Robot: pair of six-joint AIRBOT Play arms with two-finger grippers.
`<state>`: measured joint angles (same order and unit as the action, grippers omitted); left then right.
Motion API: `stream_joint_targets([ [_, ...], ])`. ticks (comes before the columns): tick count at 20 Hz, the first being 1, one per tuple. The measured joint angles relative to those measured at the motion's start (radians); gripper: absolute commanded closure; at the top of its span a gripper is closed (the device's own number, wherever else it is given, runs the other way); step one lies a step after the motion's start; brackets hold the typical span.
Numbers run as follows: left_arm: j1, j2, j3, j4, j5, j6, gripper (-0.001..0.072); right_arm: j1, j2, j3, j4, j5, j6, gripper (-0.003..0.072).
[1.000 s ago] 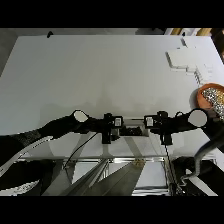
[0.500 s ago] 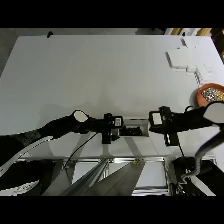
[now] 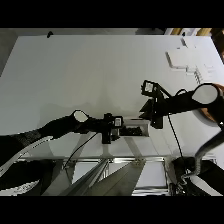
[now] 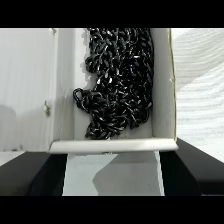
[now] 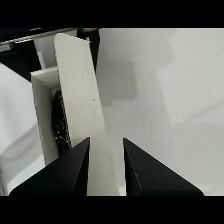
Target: Fold the box and place the chain.
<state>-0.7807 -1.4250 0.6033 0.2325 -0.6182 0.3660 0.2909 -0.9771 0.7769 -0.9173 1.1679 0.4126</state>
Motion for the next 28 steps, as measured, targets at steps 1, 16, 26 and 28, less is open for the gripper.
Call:
stream_joint_targets([
  [1,0.0,0.0,0.0,0.0,0.0,0.0,0.0363,0.0,-0.007,0.0,0.0,-0.001,0.006,0.0444],
  [16,0.0,0.0,0.0,0.0,0.0,0.0,0.0363,0.06,0.163,-0.21,-0.061,-0.019,-0.099,0.041],
  [26,0.0,0.0,0.0,0.0,0.0,0.0,0.0363,0.127,0.19,-0.234,-0.142,-0.08,-0.103,0.0348],
  [28,0.0,0.0,0.0,0.0,0.001,-0.001,0.0363,0.129,0.19,-0.235,-0.162,-0.1,-0.1,0.0351],
])
